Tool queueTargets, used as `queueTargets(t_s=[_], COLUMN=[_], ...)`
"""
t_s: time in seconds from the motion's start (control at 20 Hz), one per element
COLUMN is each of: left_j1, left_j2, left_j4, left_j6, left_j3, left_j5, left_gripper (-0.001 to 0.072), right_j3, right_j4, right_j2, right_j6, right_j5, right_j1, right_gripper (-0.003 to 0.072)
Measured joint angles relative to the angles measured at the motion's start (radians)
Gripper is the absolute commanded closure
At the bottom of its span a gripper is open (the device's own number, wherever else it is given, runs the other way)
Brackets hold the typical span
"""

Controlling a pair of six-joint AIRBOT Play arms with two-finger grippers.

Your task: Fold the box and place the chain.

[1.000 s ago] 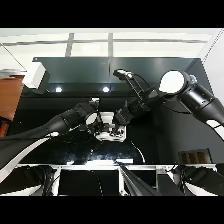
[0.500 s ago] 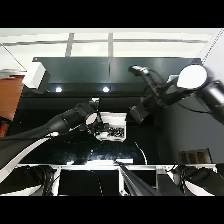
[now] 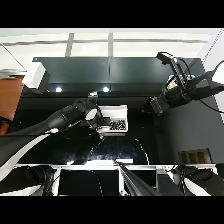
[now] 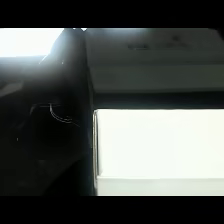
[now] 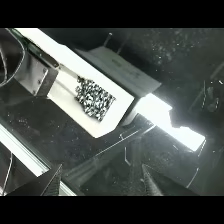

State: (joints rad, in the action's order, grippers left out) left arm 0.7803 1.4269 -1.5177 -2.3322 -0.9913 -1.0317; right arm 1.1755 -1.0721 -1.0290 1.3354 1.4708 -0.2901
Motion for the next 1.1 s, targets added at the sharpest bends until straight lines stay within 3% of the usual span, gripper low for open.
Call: queueTargets(t_s=[0.25, 0.3, 0.4, 0.45, 0.8, 0.95, 1.1], left_j1=[-0.005, -0.005, -0.011, -0.014, -0.024, -0.038, -0.146], left_j2=[0.038, 0.041, 0.045, 0.046, 0.01, -0.082, -0.238], left_j4=[0.001, 0.003, 0.006, 0.007, 0.007, 0.016, 0.101], left_j6=[0.002, 0.012, 0.031, 0.045, 0.431, 0.687, 0.909], left_j3=[-0.023, -0.026, -0.036, -0.046, -0.171, -0.167, -0.092], left_j5=[0.0, 0.0, -0.001, -0.008, -0.25, -0.375, -0.403], left_gripper=[0.0676, 0.0585, 0.0217, 0.0129, 0.0129, 0.013, 0.013], right_j3=[0.0, 0.0, 0.0, 0.0, 0.0, 0.0, 0.0], right_j4=[-0.002, -0.002, -0.003, -0.003, -0.016, -0.034, -0.051], right_j2=[0.003, 0.003, 0.003, 0.003, 0.003, 0.003, 0.003], right_j6=[0.0, 0.0, 0.0, 0.0, 0.0, 0.0, 0.0], right_j5=[-0.009, -0.009, -0.011, -0.011, -0.006, 0.011, 0.022], right_j1=[0.005, 0.006, 0.006, 0.007, 0.007, 0.007, 0.007], right_gripper=[0.0118, 0.0118, 0.0118, 0.0118, 0.0118, 0.0118, 0.0118])
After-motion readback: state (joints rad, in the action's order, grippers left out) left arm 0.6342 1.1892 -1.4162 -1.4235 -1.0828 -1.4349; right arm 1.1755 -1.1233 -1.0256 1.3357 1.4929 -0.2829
